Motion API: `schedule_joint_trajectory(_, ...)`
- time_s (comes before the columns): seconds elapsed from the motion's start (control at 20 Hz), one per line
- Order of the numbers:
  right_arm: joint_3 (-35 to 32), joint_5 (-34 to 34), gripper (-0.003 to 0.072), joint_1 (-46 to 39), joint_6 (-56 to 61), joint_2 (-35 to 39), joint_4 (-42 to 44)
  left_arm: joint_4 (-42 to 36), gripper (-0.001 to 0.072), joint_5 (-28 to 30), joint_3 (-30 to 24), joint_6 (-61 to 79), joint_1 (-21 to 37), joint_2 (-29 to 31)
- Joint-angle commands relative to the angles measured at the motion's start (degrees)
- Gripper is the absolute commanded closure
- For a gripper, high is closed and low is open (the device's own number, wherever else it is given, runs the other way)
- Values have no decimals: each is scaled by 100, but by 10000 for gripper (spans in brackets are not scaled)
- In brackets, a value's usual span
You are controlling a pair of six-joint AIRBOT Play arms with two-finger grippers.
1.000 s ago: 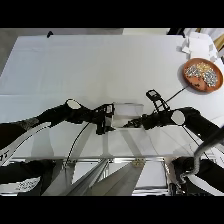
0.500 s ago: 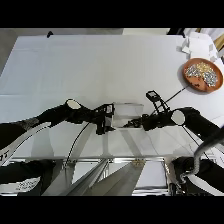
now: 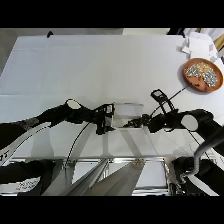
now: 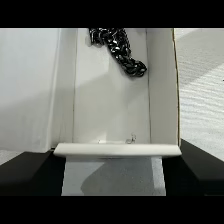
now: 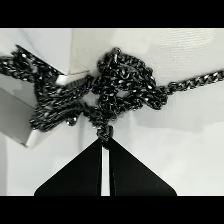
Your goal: Fold the box and place the chain.
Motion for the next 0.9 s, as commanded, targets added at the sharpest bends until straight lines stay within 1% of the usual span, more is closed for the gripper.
schedule_joint_trajectory(0.0, 0, 358, 668, 2, 79, 922, 125, 0, 574, 0, 2, 2, 4, 4)
schedule_joint_trajectory(0.15, 2, 341, 668, 2, 74, 1475, 800, 0, 574, -2, 2, 2, 4, 4)
schedule_joint_trajectory(0.3, 13, 203, 668, 2, 50, 1777, 1591, 0, 574, 0, 2, 2, 4, 4)
schedule_joint_trajectory(0.45, 116, -52, 668, 2, -76, 1790, 2288, 0, 574, 0, 2, 2, 4, 4)
schedule_joint_trajectory(0.65, 470, -455, 668, 2, -793, 1738, 3541, 0, 574, 0, 2, 2, 4, 4)
schedule_joint_trajectory(0.75, 708, -466, 668, 2, -1047, 1591, 3921, 0, 574, -2, 2, 2, 4, 4)
schedule_joint_trajectory(0.85, 918, -457, 668, 2, -1290, 1366, 4111, -2, 574, 0, 2, 2, 4, 4)
